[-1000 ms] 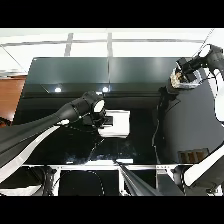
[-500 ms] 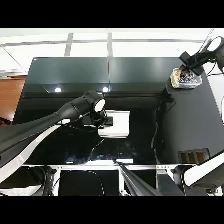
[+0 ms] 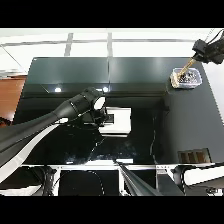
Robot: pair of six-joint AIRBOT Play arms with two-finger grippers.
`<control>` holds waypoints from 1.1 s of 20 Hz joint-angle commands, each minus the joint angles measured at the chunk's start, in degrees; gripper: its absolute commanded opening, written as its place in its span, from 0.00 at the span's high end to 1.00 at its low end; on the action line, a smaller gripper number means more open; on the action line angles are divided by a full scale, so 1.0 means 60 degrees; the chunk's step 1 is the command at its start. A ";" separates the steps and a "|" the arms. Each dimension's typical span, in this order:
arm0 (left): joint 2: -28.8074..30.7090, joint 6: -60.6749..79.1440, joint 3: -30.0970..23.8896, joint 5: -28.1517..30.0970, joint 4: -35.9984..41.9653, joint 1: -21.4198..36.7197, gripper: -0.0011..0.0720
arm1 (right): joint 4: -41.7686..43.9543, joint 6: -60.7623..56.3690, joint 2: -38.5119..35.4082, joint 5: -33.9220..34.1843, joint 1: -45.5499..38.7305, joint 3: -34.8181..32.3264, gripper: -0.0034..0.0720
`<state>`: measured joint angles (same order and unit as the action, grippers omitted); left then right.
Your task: Fold the box and place the chain.
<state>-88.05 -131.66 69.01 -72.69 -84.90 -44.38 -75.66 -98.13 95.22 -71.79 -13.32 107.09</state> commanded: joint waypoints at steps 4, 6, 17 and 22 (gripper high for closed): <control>0.0339 -0.0255 -0.0029 0.0579 -0.0437 -0.0004 0.94 | 0.1188 0.1534 -0.1650 -0.0623 -0.0288 -0.0423 0.94; 0.0339 -0.0284 -0.0280 0.0586 -0.0514 -0.0004 0.94 | 0.1672 0.1898 -0.2342 -0.0550 -0.0280 -0.0816 0.94; 0.0331 -0.0168 -0.0780 0.1038 -0.0484 -0.0004 0.94 | 0.3927 0.2834 -0.5431 -0.1446 0.0047 -0.1687 0.94; 0.0331 -0.0091 -0.0780 0.1027 -0.0488 -0.0004 0.94 | 0.3971 0.2940 -0.6320 -0.2146 0.1107 -0.2951 0.94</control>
